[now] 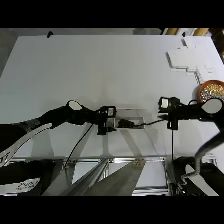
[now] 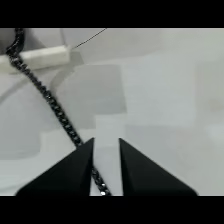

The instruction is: Fold the box and place the chain.

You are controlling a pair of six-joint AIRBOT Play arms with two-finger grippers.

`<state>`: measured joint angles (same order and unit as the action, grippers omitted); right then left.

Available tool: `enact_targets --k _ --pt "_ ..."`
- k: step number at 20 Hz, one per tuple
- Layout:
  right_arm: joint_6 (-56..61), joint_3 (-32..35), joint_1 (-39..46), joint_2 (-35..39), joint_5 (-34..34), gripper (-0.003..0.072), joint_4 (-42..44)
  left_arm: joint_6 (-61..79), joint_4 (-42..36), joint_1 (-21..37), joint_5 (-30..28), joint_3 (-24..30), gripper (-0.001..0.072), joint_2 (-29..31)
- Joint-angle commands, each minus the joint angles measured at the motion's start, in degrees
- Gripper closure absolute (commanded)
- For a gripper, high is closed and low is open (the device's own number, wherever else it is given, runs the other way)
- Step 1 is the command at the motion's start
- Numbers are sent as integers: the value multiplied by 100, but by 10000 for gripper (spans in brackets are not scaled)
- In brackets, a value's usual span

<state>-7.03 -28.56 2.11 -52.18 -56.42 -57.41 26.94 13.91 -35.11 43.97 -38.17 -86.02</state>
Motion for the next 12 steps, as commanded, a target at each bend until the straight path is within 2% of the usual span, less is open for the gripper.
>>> enact_targets --k 1,6,12 --pt "-557 348 9 -9 238 442 214 2 2 0 0 0 561 0" --pt "-557 393 -463 -48 608 442 356 2 2 0 0 0 561 0" --pt "-560 393 -645 -540 660 445 192 2 2 0 0 0 561 2"
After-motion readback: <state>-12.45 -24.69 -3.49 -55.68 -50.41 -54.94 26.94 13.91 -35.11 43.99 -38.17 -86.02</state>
